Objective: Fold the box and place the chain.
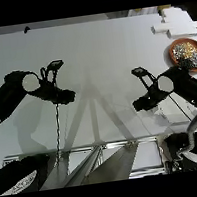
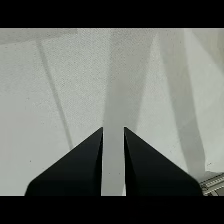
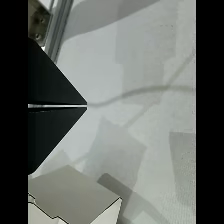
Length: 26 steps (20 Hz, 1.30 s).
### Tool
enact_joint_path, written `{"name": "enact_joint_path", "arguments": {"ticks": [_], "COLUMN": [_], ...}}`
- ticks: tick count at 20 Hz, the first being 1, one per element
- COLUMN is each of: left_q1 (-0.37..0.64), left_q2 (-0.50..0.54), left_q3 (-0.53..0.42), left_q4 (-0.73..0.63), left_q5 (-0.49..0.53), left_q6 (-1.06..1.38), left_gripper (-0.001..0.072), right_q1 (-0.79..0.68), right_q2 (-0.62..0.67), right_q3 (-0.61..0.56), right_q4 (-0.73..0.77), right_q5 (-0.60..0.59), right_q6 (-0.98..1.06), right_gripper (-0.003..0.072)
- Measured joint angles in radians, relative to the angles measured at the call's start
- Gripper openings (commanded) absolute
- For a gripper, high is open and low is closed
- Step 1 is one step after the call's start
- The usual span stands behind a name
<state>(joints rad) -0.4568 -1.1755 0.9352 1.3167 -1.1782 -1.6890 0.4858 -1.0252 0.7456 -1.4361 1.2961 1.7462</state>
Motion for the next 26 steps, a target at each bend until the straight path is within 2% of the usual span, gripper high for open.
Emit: {"name": "enact_joint_path", "arguments": {"ticks": [6,9,11,12,13,15,16,20,24,25,26], "left_q1": [0.0,0.0,0.0,0.0,0.0,0.0,0.0,0.0,0.0,0.0,0.0], "left_q2": [0.0,0.0,0.0,0.0,0.0,0.0,0.0,0.0,0.0,0.0,0.0], "left_q3": [0.0,0.0,0.0,0.0,0.0,0.0,0.0,0.0,0.0,0.0,0.0], "left_q4": [0.0,0.0,0.0,0.0,0.0,0.0,0.0,0.0,0.0,0.0,0.0], "left_q5": [0.0,0.0,0.0,0.0,0.0,0.0,0.0,0.0,0.0,0.0,0.0], "left_q6": [0.0,0.0,0.0,0.0,0.0,0.0,0.0,0.0,0.0,0.0,0.0], "left_gripper": [0.0136,0.0136,0.0136,0.0136,0.0136,0.0136,0.0136,0.0136,0.0136,0.0136,0.0136], "right_q1": [-0.063,-0.222,-0.381,-0.474,-0.568,-0.744,-0.821,-1.063,-1.171,-1.184,-1.193], "right_q2": [0.011,0.032,0.037,0.036,0.035,0.034,0.032,-0.022,-0.121,-0.145,-0.167], "right_q3": [0.047,0.109,0.134,0.142,0.148,0.154,0.156,0.163,0.175,0.178,0.18], "right_q4": [-0.03,-0.105,-0.188,-0.226,-0.256,-0.293,-0.304,-0.318,-0.333,-0.337,-0.341], "right_q5": [0.037,0.09,0.109,0.112,0.11,0.09,0.077,0.032,0.025,0.024,0.022], "right_q6": [-0.016,-0.068,-0.094,-0.109,-0.132,-0.195,-0.224,-0.313,-0.377,-0.391,-0.408], "right_gripper": [0.0016,0.0018,0.0018,0.0055,0.0143,0.0471,0.0509,0.0508,0.0493,0.0455,0.0455]}}
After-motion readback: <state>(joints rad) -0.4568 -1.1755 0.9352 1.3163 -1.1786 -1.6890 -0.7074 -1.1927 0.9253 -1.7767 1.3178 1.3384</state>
